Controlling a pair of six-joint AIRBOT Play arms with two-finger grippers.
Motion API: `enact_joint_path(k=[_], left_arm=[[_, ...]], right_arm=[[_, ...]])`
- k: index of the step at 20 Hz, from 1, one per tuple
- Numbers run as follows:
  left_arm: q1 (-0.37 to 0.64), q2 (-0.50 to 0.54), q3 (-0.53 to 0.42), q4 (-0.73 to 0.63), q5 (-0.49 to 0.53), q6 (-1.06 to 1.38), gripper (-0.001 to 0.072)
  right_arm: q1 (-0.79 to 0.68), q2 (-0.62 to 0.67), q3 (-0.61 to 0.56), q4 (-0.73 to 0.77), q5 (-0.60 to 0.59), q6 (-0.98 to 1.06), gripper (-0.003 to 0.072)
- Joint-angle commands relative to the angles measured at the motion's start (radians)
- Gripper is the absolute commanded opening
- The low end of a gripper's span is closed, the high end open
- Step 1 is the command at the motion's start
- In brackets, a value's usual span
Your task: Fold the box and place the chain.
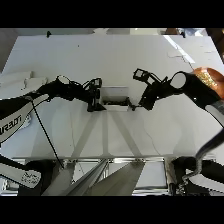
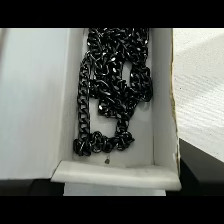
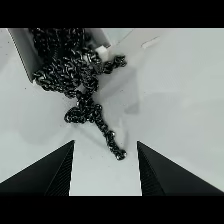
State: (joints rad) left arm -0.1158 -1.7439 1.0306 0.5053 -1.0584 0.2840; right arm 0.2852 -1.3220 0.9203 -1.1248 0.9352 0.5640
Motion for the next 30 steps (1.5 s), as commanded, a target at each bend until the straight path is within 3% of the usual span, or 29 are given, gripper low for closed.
enact_joint_path(k=[1, 3, 7, 12, 13, 14, 15, 18, 24, 30], left_arm=[[0.0, 0.0, 0.001, 0.0, 0.0, 0.0, 0.0364], [0.0, 0.0, 0.001, 0.0, 0.0, 0.0, 0.0364], [0.0, 0.0, 0.001, 0.0, 0.0, 0.0, 0.0364], [0.0, 0.0, 0.001, 0.0, 0.0, 0.0, 0.0364], [0.0, 0.0, 0.001, 0.0, 0.0, 0.0, 0.0364], [0.0, 0.0, 0.001, 0.0, 0.0, 0.0, 0.0364], [0.0, 0.0, 0.001, 0.0, 0.0, 0.0, 0.0364], [0.0, 0.0, 0.001, 0.0, 0.0, 0.0, 0.0364], [0.0, 0.0, 0.001, 0.0, 0.0, 0.0, 0.0364], [0.0, 0.0, 0.001, 0.0, 0.0, 0.0, 0.0364]], right_arm=[[0.002, -0.055, -0.013, 0.067, -0.011, -0.077, 0.0441], [0.033, -0.082, -0.013, 0.079, -0.019, -0.119, 0.0441], [0.084, -0.13, -0.013, 0.082, -0.145, -0.126, 0.0441], [0.09, -0.204, -0.013, 0.078, -0.125, -0.124, 0.0397], [0.09, -0.217, -0.013, 0.077, -0.129, -0.123, 0.0314], [0.09, -0.223, -0.013, 0.074, -0.128, -0.118, 0.0136], [0.09, -0.219, -0.013, 0.073, -0.124, -0.112, 0.002], [0.09, -0.161, -0.013, 0.065, -0.124, -0.052, 0.0017], [0.09, 0.074, -0.012, 0.097, -0.183, -0.037, 0.0016], [0.098, 0.157, -0.007, 0.396, -0.222, -0.148, 0.0016]])
